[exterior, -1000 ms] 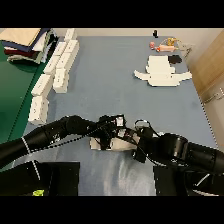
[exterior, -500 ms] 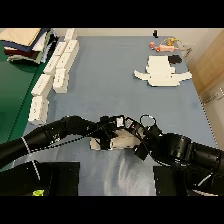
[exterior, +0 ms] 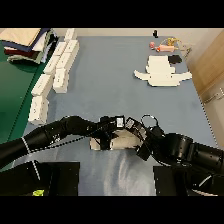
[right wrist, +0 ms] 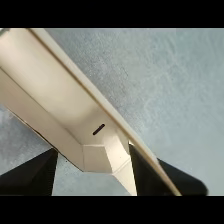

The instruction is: Fold the box.

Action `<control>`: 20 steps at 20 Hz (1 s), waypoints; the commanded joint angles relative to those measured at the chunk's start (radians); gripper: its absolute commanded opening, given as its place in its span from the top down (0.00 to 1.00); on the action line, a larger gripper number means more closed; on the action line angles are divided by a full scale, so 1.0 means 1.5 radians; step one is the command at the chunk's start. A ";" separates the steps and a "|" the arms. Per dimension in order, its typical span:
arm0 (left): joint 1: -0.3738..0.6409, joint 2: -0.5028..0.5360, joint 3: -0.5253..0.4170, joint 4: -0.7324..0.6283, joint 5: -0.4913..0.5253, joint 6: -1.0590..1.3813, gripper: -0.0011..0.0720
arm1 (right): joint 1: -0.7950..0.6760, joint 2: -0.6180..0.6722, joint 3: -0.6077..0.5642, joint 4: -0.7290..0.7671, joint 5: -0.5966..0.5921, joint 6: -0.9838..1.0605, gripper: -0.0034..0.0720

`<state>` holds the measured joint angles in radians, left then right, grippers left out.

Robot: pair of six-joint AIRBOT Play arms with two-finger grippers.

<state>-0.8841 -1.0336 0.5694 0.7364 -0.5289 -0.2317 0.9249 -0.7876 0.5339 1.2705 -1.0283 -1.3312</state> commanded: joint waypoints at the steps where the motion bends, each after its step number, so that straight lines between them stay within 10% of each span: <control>1: 0.000 0.000 0.001 0.000 0.002 0.000 0.97 | -0.026 0.055 -0.024 0.005 0.052 -0.092 0.00; 7: 0.000 0.000 0.001 0.000 0.002 0.000 0.97 | -0.227 0.151 -0.109 0.261 0.124 -0.517 0.00; 13: 0.000 0.000 0.001 0.000 0.002 0.000 0.97 | -0.452 0.038 -0.086 0.570 0.066 -0.954 0.00; 20: 0.000 0.000 0.001 0.000 0.002 0.000 0.97 | -0.486 -0.091 -0.042 0.612 0.024 -1.041 0.00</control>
<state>-0.8841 -1.0336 0.5694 0.7364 -0.5266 -0.2321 0.2180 -0.8619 0.4603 2.1334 -0.9653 -2.8120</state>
